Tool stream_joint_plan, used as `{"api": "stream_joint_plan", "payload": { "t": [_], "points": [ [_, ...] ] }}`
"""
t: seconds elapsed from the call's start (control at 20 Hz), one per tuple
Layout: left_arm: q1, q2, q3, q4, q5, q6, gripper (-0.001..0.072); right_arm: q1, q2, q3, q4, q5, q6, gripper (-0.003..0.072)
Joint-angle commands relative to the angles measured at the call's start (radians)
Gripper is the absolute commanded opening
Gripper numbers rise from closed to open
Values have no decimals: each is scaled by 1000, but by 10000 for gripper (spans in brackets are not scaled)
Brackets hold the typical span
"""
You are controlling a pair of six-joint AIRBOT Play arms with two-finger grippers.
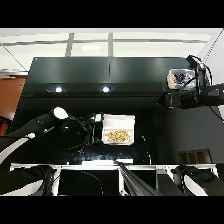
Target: Fold the box and place the chain.
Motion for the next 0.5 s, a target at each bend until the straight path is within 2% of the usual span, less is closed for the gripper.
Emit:
{"api": "stream_joint_plan", "payload": {
  "t": [0.0,0.45],
  "points": [
    [-1,0,1,-3,1,-1,711,1,1,0,0,0,0,629],
    [-37,0,2,-2,20,-1,707,1,1,0,1,-10,0,629]
  ]
}}
